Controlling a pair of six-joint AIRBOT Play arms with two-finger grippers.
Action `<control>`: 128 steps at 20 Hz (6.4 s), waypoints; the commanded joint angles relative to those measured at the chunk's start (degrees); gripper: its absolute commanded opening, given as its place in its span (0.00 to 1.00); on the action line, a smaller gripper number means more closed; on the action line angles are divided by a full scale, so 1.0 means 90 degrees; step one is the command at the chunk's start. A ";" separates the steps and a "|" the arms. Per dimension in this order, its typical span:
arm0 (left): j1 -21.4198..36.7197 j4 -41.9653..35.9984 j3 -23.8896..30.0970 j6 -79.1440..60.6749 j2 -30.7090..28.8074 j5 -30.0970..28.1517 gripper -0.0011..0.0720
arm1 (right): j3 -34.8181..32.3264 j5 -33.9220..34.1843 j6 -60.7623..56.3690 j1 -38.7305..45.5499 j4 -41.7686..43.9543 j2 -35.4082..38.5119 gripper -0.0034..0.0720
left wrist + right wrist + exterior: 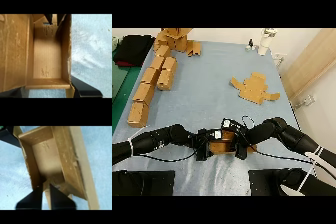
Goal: Fold the box.
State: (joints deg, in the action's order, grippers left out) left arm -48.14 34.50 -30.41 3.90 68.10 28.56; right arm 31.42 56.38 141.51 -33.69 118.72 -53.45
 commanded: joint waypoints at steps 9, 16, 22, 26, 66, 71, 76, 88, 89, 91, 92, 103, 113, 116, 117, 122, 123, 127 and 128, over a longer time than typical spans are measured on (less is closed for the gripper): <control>0.0000 0.0000 0.0000 0.0000 0.0002 -0.0002 0.66 | -0.0211 0.0911 -0.0738 0.0024 -0.1229 0.1285 0.27; 0.0000 0.0000 0.0000 0.0000 0.0002 -0.0002 0.66 | -0.0629 -0.0396 -0.0308 0.0010 -0.1443 0.1197 0.42; 0.0000 0.0000 0.0000 0.0000 0.0002 -0.0002 0.66 | -0.0629 -0.0500 0.0068 0.0000 -0.0398 0.1173 0.35; 0.0000 0.0000 0.0000 0.0000 0.0002 -0.0002 0.66 | -0.0629 -0.0624 0.0165 -0.0002 -0.0136 0.0945 0.23; 0.0000 0.0000 0.0000 0.0000 0.0002 -0.0002 0.66 | -0.1020 -0.0384 -0.7553 0.1260 -0.0583 0.0605 0.05; 0.0000 0.0000 0.0000 0.0000 0.0002 -0.0002 0.66 | -0.1003 -0.0430 -0.7553 0.0622 -0.0146 0.0605 0.05; 0.0000 0.0000 0.0000 0.0000 0.0002 -0.0002 0.66 | -0.0682 -0.0442 -0.7553 0.0483 -0.0464 0.0724 0.05; 0.0000 0.0000 0.0000 0.0000 0.0002 -0.0002 0.66 | -0.0073 0.0117 -0.7550 0.0483 -0.1173 0.0777 0.37; 0.0000 0.0000 0.0000 0.0000 0.0002 -0.0002 0.66 | -0.0075 0.0102 -0.7553 0.0483 -0.1214 0.0767 0.36; 0.0000 0.0000 0.0000 0.0000 0.0002 -0.0002 0.66 | -0.0075 0.0066 -0.7550 0.0483 -0.1217 0.0733 0.34; 0.0000 0.0000 0.0000 0.0000 0.0002 -0.0002 0.66 | -0.0075 0.0097 -0.7550 0.0483 -0.1214 0.0716 0.36; 0.0000 0.0000 0.0000 0.0000 0.0002 -0.0002 0.66 | -0.0073 0.0602 -0.7543 0.0474 -0.0656 0.1180 0.68; 0.0000 0.0000 0.0000 0.0000 0.0002 -0.0002 0.66 | 0.0240 0.0408 -0.8165 0.0253 -0.0505 -0.0032 0.68; 0.0000 0.0000 0.0000 0.0000 0.0002 -0.0002 0.66 | 0.0576 0.0471 -0.8738 -0.0189 -0.1035 -0.0379 0.68; 0.0000 0.0000 0.0000 0.0000 0.0002 -0.0002 0.66 | 0.0724 0.0544 -0.9095 -0.0401 -0.1445 -0.0476 0.67; 0.0000 0.0000 0.0000 0.0000 0.0002 -0.0002 0.66 | 0.1469 0.1506 -1.0452 -0.1270 -0.2873 -0.1088 0.65; 0.0000 0.0000 0.0000 0.0000 0.0002 -0.0002 0.66 | 0.1603 0.1588 -1.0605 -0.1416 -0.2936 -0.1239 0.64; 0.0000 0.0000 0.0000 0.0000 0.0002 -0.0002 0.66 | 0.2045 0.1965 -1.1016 -0.1865 -0.3310 -0.1904 0.62; 0.0000 0.0000 0.0000 0.0000 0.0002 -0.0002 0.66 | 0.2140 0.1984 -1.1060 -0.1897 -0.3313 -0.2035 0.62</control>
State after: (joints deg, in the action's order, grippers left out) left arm -48.14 34.48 -30.41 3.90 68.10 28.56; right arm 47.97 71.61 45.52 -48.47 91.98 -68.14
